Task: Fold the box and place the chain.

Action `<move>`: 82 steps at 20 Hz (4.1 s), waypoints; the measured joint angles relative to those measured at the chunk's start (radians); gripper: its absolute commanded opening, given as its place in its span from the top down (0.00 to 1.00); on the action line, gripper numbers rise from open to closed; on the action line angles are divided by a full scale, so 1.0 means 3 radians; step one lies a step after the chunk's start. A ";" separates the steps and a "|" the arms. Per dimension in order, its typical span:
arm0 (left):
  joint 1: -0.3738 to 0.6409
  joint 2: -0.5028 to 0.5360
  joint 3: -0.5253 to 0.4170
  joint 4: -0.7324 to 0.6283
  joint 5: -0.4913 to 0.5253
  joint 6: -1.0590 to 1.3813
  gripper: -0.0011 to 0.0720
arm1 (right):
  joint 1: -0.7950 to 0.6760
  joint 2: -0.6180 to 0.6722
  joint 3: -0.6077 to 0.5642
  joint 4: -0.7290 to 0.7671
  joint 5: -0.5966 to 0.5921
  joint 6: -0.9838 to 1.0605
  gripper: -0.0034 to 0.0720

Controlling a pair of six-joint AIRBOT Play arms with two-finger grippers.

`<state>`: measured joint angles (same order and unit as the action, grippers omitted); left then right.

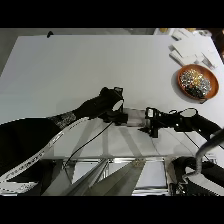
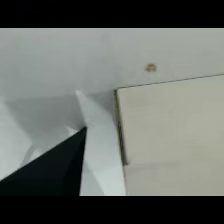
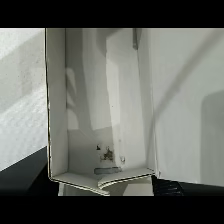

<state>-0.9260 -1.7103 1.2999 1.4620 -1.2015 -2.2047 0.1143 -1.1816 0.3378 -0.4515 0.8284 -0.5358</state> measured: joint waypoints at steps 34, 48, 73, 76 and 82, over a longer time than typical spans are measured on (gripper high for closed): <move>0.1573 0.1008 -0.1963 -0.3043 0.1092 0.8624 0.03 | 0.0000 0.0003 0.0000 0.0010 0.0005 0.0013 0.35; 0.1255 0.0595 -0.1722 -0.3407 0.1139 0.8999 0.02 | 0.0000 0.0003 0.0000 0.0010 0.0006 0.0013 0.35; 0.1105 0.0431 -0.1718 -0.3802 0.1175 0.9005 0.93 | 0.0000 0.0003 -0.0001 0.0011 0.0001 0.0014 0.35; 0.1105 0.0431 -0.1718 -0.3798 0.1175 0.9005 0.93 | 0.0000 0.0003 -0.0001 0.0011 0.0003 0.0014 0.35; 0.1102 0.0431 -0.1718 -0.3791 0.1175 0.9004 0.93 | 0.0000 0.0003 -0.0001 0.0011 0.0005 0.0014 0.35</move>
<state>-0.5953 -1.5810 0.7845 0.3248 -0.8490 0.4965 0.1143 -1.1809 0.3374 -0.4480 0.8299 -0.5316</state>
